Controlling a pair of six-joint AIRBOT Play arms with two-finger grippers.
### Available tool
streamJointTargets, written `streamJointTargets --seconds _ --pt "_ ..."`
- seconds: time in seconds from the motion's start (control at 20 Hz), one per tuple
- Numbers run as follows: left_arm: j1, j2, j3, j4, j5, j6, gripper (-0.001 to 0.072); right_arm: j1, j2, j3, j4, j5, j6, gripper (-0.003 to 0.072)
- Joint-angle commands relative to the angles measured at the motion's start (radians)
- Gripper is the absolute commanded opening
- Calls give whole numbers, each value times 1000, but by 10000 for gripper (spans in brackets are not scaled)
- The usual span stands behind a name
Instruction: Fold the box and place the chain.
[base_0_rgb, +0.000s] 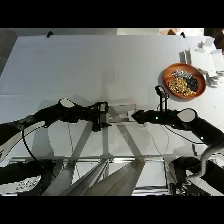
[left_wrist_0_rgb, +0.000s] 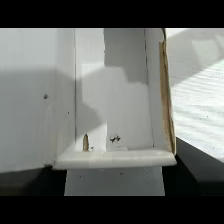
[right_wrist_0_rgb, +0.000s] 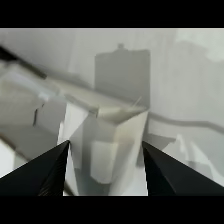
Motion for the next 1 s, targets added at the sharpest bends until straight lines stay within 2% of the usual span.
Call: streamJointTargets --seconds 0.0,0.2,0.4,0.6,0.7,0.85,0.95 --pt "0 1 0 0 -2 0 212 11 -10 1 -23 -74 6 498" --pt "0 1 0 0 -2 0 212 11 -10 3 -129 -56 82 498" --pt "0 1 0 0 -2 0 212 18 -10 28 -133 32 80 498" --pt "0 1 0 -1 -2 0 212 73 -11 45 -140 6 82 497" --pt "0 1 0 0 -2 0 212 78 -13 50 -244 -9 163 497" --pt "0 1 0 0 -2 0 212 78 -21 53 -485 4 388 497" --pt "0 1 0 0 -2 0 212 78 -22 53 -530 13 449 497"
